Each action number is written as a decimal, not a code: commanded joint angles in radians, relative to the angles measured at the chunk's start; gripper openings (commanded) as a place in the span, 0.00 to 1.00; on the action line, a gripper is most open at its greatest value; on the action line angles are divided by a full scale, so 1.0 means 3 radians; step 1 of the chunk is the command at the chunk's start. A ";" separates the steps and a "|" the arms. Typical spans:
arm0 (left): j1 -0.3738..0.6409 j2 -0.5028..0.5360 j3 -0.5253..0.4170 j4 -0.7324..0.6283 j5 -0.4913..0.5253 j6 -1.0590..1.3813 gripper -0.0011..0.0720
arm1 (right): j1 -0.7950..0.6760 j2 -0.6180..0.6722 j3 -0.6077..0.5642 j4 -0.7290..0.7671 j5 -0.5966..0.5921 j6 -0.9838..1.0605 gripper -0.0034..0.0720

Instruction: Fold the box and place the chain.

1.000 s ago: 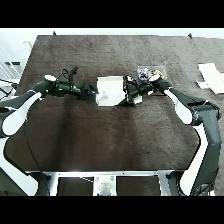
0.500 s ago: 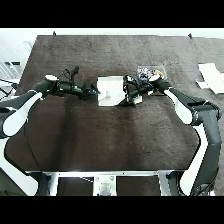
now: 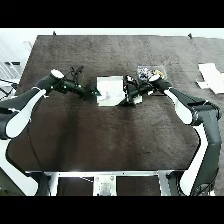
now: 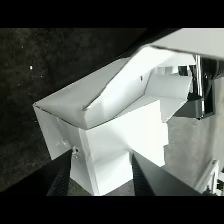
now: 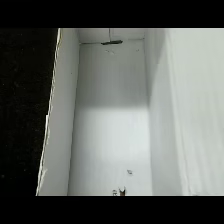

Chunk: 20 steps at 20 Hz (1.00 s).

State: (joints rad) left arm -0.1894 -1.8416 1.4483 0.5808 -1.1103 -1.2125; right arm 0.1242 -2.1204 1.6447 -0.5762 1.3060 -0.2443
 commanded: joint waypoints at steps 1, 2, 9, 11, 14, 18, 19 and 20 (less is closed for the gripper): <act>-0.0120 0.0001 0.0223 0.0518 0.0050 -0.0341 0.61 | 0.0003 -0.0003 0.0000 0.0000 0.0001 0.0000 0.83; -0.0159 0.0001 0.0308 0.0662 0.0048 -0.0456 0.61 | 0.0003 -0.0003 0.0000 0.0000 0.0001 0.0000 0.83; -0.0392 0.0001 0.0464 0.1205 0.0080 -0.0914 0.61 | 0.0003 -0.0003 0.0000 0.0000 0.0001 0.0000 0.83; -0.0437 0.0001 0.0464 0.1223 0.0117 -0.0950 0.61 | 0.0003 -0.0003 0.0000 0.0000 0.0001 0.0001 0.83; -0.0498 0.0001 0.0464 0.1322 0.0161 -0.1091 0.61 | 0.0003 -0.0003 0.0000 0.0000 0.0001 0.0000 0.83; -0.0589 0.0001 0.0524 0.1619 0.0211 -0.1383 0.61 | 0.0003 -0.0003 0.0000 0.0000 0.0001 0.0000 0.83; -0.0626 0.0001 0.0590 0.1705 0.0206 -0.1448 0.61 | 0.0003 -0.0003 0.0000 0.0000 0.0001 0.0000 0.83; -0.0660 0.0001 0.0661 0.1808 0.0195 -0.1528 0.61 | 0.0003 -0.0003 0.0000 0.0000 0.0001 0.0000 0.83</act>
